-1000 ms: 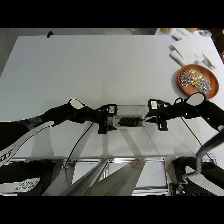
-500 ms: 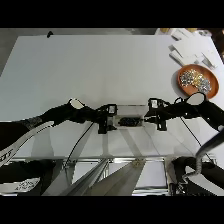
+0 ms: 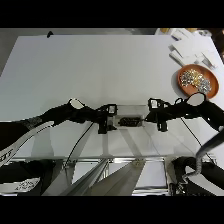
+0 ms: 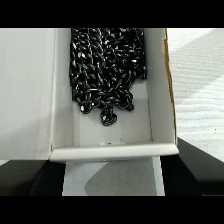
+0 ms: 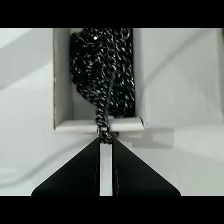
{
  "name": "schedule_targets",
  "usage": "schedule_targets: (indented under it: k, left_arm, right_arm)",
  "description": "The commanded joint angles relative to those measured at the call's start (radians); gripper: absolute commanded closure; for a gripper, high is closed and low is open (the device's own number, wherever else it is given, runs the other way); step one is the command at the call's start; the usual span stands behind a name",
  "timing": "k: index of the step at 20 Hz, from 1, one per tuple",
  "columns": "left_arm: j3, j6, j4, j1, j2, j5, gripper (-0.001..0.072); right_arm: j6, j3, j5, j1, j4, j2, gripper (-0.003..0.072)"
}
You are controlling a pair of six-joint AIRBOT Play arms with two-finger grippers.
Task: Fold the box and place the chain.
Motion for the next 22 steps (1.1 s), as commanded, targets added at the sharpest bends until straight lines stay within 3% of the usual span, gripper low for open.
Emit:
schedule_targets:
  k: [1, 3, 7, 9, 12, 16, 22]
  left_arm:
    - [0.0, 0.0, 0.0, 0.0, 0.001, 0.0, 0.0395]
    - [0.0, 0.0, 0.0, 0.0, 0.0, 0.0, 0.0395]
    - [0.0, 0.0, 0.0, 0.0, 0.0, 0.0, 0.0395]
    - [0.0, 0.0, 0.0, 0.0, 0.0, 0.0, 0.0395]
    - [0.0, 0.0, 0.0, 0.0, 0.0, 0.0, 0.0395]
    - [0.0, 0.0, 0.0, 0.0, 0.0, 0.0, 0.0395]
    - [0.0, 0.0, 0.0, 0.0, 0.001, 0.0, 0.0395]
  right_arm:
    - [0.225, 0.0, -0.085, 0.0, -0.182, 0.048, 0.0669]
    - [0.349, 0.0, -0.08, 0.0, -0.294, 0.106, 0.0669]
    - [0.533, 0.0, -0.069, 0.0, -0.283, 0.269, 0.0669]
    - [0.608, 0.0, -0.069, 0.001, -0.241, 0.357, 0.0669]
    - [0.783, 0.0, -0.069, 0.001, -0.054, 0.433, 0.0669]
    - [0.867, 0.0, -0.061, 0.017, 0.195, 0.433, 0.0669]
    - [0.868, 0.0, -0.085, 0.17, 0.178, 0.349, 0.0668]
